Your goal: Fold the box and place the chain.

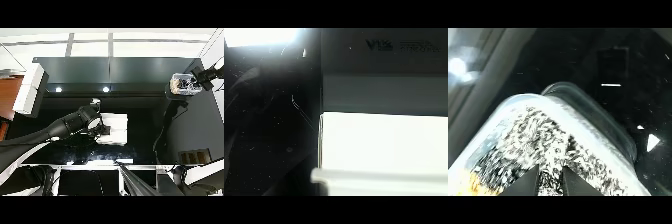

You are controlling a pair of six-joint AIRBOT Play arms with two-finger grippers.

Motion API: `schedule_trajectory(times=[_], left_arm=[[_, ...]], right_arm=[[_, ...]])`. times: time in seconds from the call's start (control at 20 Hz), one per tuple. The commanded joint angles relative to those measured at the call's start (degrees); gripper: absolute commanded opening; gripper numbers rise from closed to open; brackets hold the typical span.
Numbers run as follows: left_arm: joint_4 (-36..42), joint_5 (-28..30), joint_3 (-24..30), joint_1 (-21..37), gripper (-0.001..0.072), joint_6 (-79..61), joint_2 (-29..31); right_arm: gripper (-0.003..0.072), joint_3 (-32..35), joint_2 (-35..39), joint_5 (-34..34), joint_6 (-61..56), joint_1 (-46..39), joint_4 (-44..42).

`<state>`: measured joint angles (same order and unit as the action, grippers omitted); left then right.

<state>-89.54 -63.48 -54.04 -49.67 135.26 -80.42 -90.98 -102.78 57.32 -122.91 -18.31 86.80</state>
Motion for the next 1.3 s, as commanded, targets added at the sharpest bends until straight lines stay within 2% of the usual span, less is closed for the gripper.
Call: schedule_trajectory(times=[0.0,0.15,0.35,0.55,0.8,1.0,1.15,1.2,1.25], left_arm=[[0.0,0.0,0.0,0.0,0.0033,0.0,0.0],[0.0,0.0,0.0,0.0,0.0032,0.0,0.0],[0.0,0.0,0.0,0.0,0.0032,0.0,0.0],[0.0,-0.1,0.0,0.0,0.0032,0.0,0.0],[0.4,-0.2,0.0,0.0,0.0033,0.0,0.0],[0.4,-0.2,0.0,0.0,0.0032,0.0,0.0],[0.2,-0.1,0.0,0.0,0.0032,0.0,0.0],[0.2,0.0,0.0,0.0,0.0032,0.0,0.0],[0.2,0.0,0.0,0.0,0.0032,0.0,0.0]], right_arm=[[0.0023,-6.0,0.5,7.8,9.9,-0.3,-0.3],[0.0023,-9.9,4.0,12.1,18.1,-0.3,-1.6],[0.0022,-10.2,13.7,13.6,27.0,0.1,-7.9],[0.0022,-10.2,23.4,13.3,28.9,0.2,-9.2],[0.0022,-10.2,31.5,17.1,31.5,0.2,-17.7],[0.0022,-9.7,33.0,17.7,31.4,0.2,-14.9],[0.0025,-4.1,32.4,16.8,30.1,0.2,-9.1],[0.0052,-1.4,31.8,15.8,29.5,0.2,-7.3],[0.0319,1.7,31.0,14.3,29.2,0.2,-6.8]])
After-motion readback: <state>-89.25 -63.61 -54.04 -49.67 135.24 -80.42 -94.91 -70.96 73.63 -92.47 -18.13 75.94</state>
